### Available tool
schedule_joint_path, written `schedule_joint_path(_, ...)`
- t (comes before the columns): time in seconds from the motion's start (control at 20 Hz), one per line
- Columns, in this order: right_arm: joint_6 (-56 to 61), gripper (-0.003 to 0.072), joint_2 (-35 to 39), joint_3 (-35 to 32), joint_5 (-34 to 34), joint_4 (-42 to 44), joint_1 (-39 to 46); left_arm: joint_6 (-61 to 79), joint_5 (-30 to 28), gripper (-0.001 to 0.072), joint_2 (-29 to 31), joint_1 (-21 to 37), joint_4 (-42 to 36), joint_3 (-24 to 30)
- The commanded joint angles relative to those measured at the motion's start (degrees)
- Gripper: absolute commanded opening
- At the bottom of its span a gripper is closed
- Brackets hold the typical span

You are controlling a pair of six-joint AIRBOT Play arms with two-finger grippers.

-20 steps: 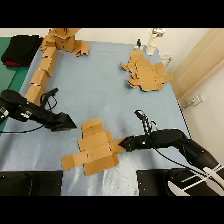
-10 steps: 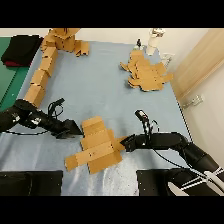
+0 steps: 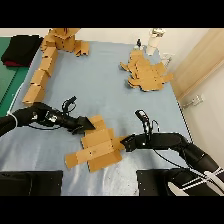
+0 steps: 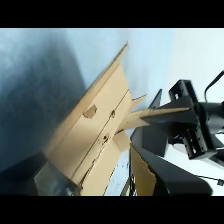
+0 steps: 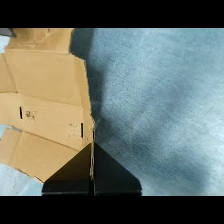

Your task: Fold the box.

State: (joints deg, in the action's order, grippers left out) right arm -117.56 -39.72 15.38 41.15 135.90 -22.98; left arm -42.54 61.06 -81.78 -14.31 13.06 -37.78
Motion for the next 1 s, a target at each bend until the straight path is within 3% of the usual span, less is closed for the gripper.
schedule_joint_path(0.0,0.1,0.0003,0.0,0.0,-0.1,0.2,0.0,4.1,0.4,0.0464,-2.8,-1.1,-4.0,-1.8)
schedule_joint_path(0.05,0.1,0.0003,0.0,0.0,-0.1,0.2,0.0,5.4,1.9,0.0381,-3.0,-1.1,-4.0,-1.8)
schedule_joint_path(0.4,0.0,0.0003,0.0,0.0,-0.2,-0.3,0.0,5.9,5.6,0.0380,-3.2,-1.0,-2.9,-1.8)
schedule_joint_path(0.5,0.0,0.0003,0.0,0.0,-0.2,-0.2,0.0,5.8,6.3,0.0293,-3.2,-0.9,-1.2,-1.8)
schedule_joint_path(0.75,0.0,0.0003,0.0,0.0,-0.2,-0.2,0.0,5.7,7.4,0.0286,-3.2,-1.0,2.4,-1.8)
schedule_joint_path(0.8,0.0,0.0003,0.0,0.0,-0.2,-0.2,0.0,5.7,6.9,0.0215,-3.2,-1.0,2.4,-1.9)
schedule_joint_path(0.95,0.0,0.0003,0.0,0.0,-0.2,-0.2,0.0,5.7,6.5,0.0212,-3.2,-1.0,2.4,-3.0)
